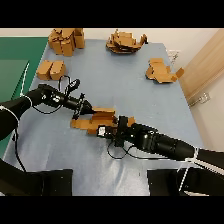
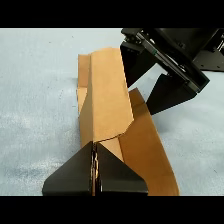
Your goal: Fold the box.
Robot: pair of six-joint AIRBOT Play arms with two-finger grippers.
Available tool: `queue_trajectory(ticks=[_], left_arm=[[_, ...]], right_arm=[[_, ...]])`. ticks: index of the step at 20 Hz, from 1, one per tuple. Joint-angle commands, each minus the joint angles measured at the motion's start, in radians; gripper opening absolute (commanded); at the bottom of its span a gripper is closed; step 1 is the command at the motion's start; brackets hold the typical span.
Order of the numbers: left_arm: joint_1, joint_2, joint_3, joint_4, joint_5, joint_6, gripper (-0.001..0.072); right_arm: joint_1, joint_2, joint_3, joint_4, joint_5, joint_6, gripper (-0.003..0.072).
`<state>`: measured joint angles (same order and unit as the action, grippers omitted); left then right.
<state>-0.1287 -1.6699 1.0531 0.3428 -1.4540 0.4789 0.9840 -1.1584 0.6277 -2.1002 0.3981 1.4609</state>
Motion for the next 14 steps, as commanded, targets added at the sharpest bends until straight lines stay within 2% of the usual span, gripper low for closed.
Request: queue_trajectory(ticks=[1,11,14], left_arm=[[0.007,0.0,0.0,0.027,0.011,-0.009,0.0016],[0.005,0.0,0.0,0.069,0.01,-0.028,0.0016],[0.005,0.0,0.0,0.069,0.011,-0.032,0.0016]], right_arm=[[0.0,0.0,0.001,-0.092,0.037,0.118,0.06],[-0.002,0.0,0.051,-0.149,0.04,0.136,0.0618],[-0.015,0.0,0.051,-0.153,0.079,0.136,0.0618]])
